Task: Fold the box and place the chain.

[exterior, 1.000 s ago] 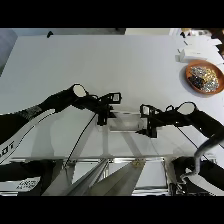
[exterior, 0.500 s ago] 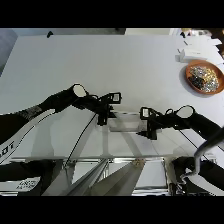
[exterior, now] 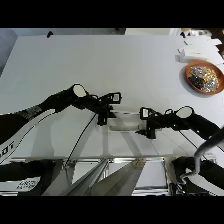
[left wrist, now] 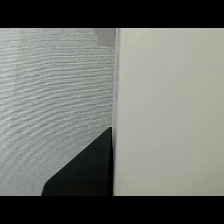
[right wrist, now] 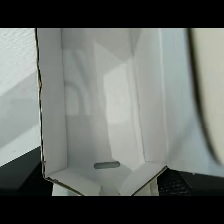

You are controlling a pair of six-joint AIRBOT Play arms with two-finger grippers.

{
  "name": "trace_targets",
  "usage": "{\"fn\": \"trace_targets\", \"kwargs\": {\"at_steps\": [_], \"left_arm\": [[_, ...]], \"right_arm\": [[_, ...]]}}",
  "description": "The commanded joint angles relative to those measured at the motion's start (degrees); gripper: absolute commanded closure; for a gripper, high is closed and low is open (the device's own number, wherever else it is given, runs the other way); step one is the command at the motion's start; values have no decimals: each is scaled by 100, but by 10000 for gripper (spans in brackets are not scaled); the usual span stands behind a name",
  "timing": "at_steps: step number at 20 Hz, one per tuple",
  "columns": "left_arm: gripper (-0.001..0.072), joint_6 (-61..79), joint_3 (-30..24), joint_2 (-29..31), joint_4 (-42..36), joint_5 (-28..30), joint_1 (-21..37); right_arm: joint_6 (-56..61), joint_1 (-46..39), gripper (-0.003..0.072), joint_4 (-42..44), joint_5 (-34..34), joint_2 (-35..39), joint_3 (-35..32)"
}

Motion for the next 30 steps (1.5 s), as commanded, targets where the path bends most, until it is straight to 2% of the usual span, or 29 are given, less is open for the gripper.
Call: {"fn": "trace_targets", "kwargs": {"at_steps": [1, 3, 4, 6, 7, 9, 10, 30], "left_arm": [[698, 2, 0, 0, 0, 2, 4], [698, 2, 0, 0, 0, 2, 4], [698, 2, 0, 0, 0, 2, 4], [698, 2, 0, 0, 0, 2, 4], [698, 2, 0, 0, 0, 2, 4], [698, 2, 0, 0, 0, 2, 4], [698, 2, 0, 2, 0, 2, 4], [698, 2, 0, 0, 0, 2, 4]], "right_arm": [[-212, 94, 102, 81, -61, -164, -4], [-210, 92, 114, 68, -68, -164, -4], [-210, 92, 160, 33, -66, -164, -4], [-210, 92, 194, 26, -68, -164, -4], [-210, 92, 245, 9, -68, -164, -4], [-210, 92, 252, -87, -68, -164, -2], [-210, 92, 287, -140, -68, -164, -4], [-188, 92, 284, -142, -26, -162, -2]]}}
